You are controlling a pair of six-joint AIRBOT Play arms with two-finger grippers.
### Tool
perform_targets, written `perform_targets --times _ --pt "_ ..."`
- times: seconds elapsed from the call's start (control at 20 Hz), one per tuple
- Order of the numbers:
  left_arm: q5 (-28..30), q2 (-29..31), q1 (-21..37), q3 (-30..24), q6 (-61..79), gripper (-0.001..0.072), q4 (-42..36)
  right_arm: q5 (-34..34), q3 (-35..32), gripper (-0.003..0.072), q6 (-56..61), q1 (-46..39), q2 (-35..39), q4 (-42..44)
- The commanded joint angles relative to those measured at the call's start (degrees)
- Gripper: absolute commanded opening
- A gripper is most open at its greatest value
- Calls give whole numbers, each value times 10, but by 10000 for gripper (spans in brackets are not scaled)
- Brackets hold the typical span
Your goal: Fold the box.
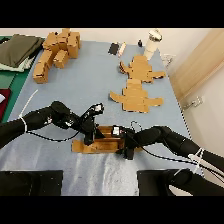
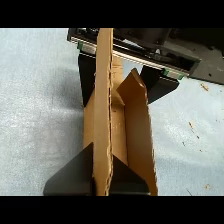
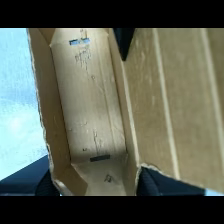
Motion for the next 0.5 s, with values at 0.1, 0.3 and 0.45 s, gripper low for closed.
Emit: perform_targets --times 0.1,0.3,0.45 --pt "-1 0 0 1 0 13 0 1 7 589 10 0 0 7" --pt "0 0 -1 1 0 13 1 2 9 588 9 0 0 4" --pt "0 0 -1 1 0 13 1 2 9 574 9 0 -1 3"
